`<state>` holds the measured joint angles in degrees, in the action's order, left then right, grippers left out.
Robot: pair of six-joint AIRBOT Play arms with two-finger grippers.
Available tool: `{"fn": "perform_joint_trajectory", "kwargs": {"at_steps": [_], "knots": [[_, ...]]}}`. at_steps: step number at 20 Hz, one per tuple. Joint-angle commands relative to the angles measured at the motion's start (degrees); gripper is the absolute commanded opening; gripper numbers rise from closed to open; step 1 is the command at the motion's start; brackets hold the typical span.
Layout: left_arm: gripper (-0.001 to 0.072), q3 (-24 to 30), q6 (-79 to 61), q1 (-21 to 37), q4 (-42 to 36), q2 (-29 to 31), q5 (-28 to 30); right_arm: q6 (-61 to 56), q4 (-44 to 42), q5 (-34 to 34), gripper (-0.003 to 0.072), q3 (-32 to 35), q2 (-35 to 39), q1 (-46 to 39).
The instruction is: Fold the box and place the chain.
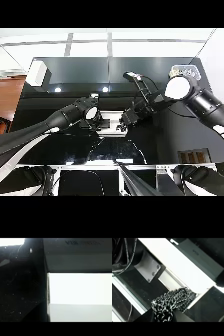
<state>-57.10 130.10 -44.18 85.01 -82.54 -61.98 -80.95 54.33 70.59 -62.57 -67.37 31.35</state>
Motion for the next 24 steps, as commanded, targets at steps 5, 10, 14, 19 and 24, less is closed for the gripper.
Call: {"fn": "perform_joint_trajectory", "kwargs": {"at_steps": [5, 10, 14, 19, 24], "knots": [[0.0029, 0.0, 0.0, 0.0, 0.0, 0.0, 0.0, 0.4, -2.4, -4.9, 0.0016, 0.6, -5.0, 2.8], [0.0029, 0.0, 0.0, 0.0, 0.0, 0.0, 0.0, 0.0, -2.1, -5.6, 0.0288, 0.6, -5.0, 2.8], [0.0029, 0.0, 0.0, 0.0, 0.0, 0.0, 0.0, 0.0, -1.1, -2.3, 0.0321, 0.6, -4.8, 1.4], [0.0029, 0.0, 0.0, 0.0, 0.0, 0.0, 0.0, 0.0, 4.5, 4.3, 0.0321, 0.6, -0.3, -5.3], [0.0029, 0.0, -2.6, 0.0, -0.1, 0.0, -0.1, 0.1, 9.6, 5.3, 0.0321, 0.6, 3.3, -9.8]]}}
